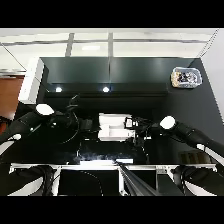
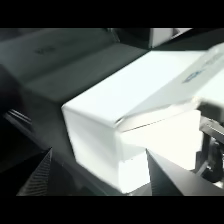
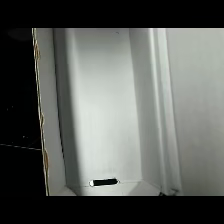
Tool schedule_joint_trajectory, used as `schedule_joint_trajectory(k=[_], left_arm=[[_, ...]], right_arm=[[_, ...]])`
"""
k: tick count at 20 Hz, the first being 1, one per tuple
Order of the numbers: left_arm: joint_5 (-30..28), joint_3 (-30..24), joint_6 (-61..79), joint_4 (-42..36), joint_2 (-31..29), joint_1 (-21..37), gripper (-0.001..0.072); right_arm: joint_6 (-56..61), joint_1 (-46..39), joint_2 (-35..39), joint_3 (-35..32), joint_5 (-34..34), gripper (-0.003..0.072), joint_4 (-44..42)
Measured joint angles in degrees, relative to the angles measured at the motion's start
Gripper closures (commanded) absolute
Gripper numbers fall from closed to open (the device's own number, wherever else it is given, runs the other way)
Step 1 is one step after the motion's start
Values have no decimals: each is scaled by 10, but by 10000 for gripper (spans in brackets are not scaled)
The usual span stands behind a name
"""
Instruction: Fold the box and place the chain.
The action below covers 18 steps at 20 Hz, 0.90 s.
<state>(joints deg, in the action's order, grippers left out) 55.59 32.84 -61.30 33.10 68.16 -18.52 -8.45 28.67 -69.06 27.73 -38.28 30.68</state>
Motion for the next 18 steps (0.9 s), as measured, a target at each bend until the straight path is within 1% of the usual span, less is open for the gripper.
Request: schedule_joint_trajectory(k=[2,5,7,11,14,16,17,18], left_arm=[[-31,15,-61,40,0,-38,6],[-67,39,-170,121,0,-90,9],[-81,52,-238,180,0,-120,29],[-91,74,-362,278,3,-173,29],[-72,100,-436,337,21,-204,28],[-37,127,-481,380,40,-224,30],[-21,141,-505,402,49,-235,54],[-7,153,-531,424,57,-245,151]], right_arm=[[0,0,0,0,0,192,0],[0,0,0,0,0,192,0],[0,0,0,0,0,192,0],[0,0,0,0,0,192,0],[0,0,0,0,0,192,0],[0,0,0,0,0,192,0],[0,0,0,0,0,192,0],[0,0,0,0,0,192,0]])
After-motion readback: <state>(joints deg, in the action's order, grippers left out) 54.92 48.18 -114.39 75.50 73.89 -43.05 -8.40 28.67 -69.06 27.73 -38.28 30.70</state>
